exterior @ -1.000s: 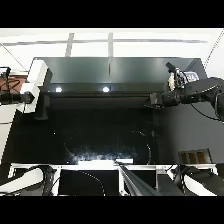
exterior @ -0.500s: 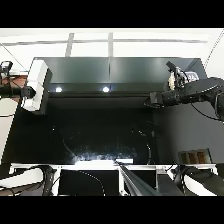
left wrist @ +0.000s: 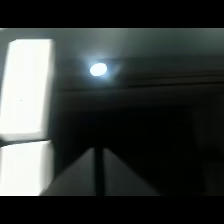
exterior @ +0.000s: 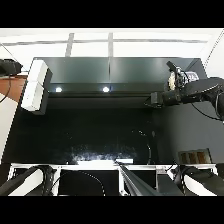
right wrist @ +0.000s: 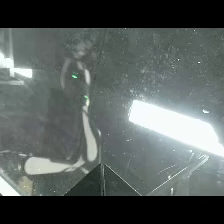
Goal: Fold the box and place the chain.
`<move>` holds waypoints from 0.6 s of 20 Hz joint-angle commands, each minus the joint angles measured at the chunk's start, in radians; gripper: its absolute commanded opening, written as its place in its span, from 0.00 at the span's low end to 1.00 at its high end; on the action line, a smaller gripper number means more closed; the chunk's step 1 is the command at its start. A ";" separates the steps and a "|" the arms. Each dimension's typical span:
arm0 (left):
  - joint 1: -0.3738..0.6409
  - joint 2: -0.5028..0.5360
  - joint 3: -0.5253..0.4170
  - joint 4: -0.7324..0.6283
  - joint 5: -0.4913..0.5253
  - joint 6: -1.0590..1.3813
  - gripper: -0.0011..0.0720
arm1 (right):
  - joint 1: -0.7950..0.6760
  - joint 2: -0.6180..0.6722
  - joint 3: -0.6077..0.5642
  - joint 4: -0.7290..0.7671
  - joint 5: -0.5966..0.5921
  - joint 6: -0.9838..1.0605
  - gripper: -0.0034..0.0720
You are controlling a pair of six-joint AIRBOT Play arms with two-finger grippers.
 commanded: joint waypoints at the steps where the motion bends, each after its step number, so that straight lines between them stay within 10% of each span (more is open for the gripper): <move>1: -0.153 0.095 0.008 -0.056 -0.161 -0.051 0.05 | -0.039 0.004 0.039 -0.088 -0.041 -0.012 0.08; 6: -0.359 0.172 -0.100 -0.038 -0.193 -0.219 0.04 | -0.177 0.170 0.096 -0.366 0.020 0.113 0.07; 12: -0.513 0.399 -0.537 0.009 0.045 -0.371 0.04 | -0.187 0.407 -0.156 -0.586 0.184 0.250 0.08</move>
